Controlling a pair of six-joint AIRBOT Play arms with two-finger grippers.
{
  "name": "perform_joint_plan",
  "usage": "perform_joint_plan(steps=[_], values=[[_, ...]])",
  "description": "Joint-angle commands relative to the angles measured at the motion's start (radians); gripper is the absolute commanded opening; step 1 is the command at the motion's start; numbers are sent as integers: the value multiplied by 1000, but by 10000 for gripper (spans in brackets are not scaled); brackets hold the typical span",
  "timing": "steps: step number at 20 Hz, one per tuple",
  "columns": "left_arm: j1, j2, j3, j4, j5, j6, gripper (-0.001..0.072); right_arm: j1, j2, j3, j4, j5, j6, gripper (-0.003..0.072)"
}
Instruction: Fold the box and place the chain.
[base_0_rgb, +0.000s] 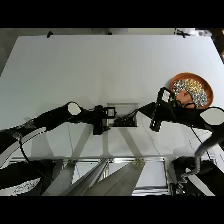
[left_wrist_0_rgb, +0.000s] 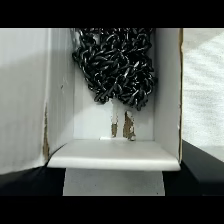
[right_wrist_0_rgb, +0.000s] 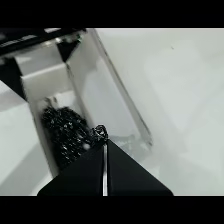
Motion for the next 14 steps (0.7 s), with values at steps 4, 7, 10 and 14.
perform_joint_plan(steps=[4, 7, 10, 14], values=[[0, 1, 0, 0, 0, 0, 205, 135, -142, 0, 45, -33, 62, 81], [0, 1, 0, 0, 0, 0, 205, 134, -151, 33, 56, -6, 113, 242], [0, 1, 0, 0, 0, 0, 205, 105, -142, 154, 31, 30, 135, 242], [0, 1, 0, 0, 0, 0, 205, 19, -196, 346, 0, 7, 136, 222]])
